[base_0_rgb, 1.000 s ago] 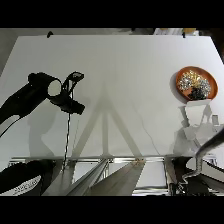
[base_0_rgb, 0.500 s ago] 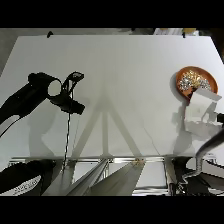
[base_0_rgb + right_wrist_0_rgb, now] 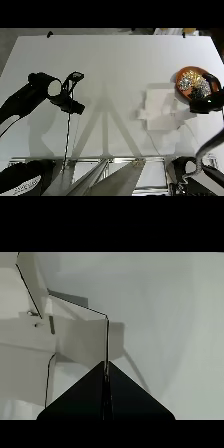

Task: Fold the box and place the chain.

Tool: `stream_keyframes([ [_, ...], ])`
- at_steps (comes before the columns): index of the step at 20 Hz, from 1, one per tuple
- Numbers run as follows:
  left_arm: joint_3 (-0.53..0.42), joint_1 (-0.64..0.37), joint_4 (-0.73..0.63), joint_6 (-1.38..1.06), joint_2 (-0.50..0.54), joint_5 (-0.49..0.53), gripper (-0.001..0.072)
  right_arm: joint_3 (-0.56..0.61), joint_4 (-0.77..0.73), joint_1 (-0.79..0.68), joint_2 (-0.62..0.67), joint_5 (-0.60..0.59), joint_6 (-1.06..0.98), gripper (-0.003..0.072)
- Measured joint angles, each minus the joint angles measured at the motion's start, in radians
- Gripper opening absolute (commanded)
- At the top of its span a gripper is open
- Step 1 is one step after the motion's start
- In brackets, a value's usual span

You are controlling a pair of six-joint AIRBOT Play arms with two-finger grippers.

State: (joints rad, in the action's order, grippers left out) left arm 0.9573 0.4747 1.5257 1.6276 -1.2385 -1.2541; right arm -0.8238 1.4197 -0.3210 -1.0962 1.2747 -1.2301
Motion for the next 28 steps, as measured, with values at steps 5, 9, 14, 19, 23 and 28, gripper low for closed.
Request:
stream_keyframes([
  [5,0.0,0.0,0.0,0.0,0.0,0.002,0.0007,0.185,-0.178,0.213,0.233,-0.094,-0.028,0.0015],
  [9,0.0,0.0,-0.004,0.0,0.0,0.055,0.0007,0.286,-0.238,0.346,0.334,-0.166,-0.062,0.0015],
  [14,0.0,0.0,-0.036,-0.028,-0.006,0.16,0.0368,0.322,-0.262,0.423,0.366,-0.204,-0.079,0.0016],
  [19,0.0,0.0,-0.344,-0.401,-0.071,0.225,0.051,0.33,-0.269,0.44,0.372,-0.217,-0.081,0.0016],
  [23,0.0,0.0,-0.694,-0.753,-0.166,0.23,0.0514,0.332,-0.272,0.443,0.373,-0.22,-0.082,0.0016],
  [28,0.0,-0.001,-0.952,-1.002,-0.294,0.219,0.0577,0.332,-0.272,0.444,0.373,-0.221,-0.082,0.0016],
])
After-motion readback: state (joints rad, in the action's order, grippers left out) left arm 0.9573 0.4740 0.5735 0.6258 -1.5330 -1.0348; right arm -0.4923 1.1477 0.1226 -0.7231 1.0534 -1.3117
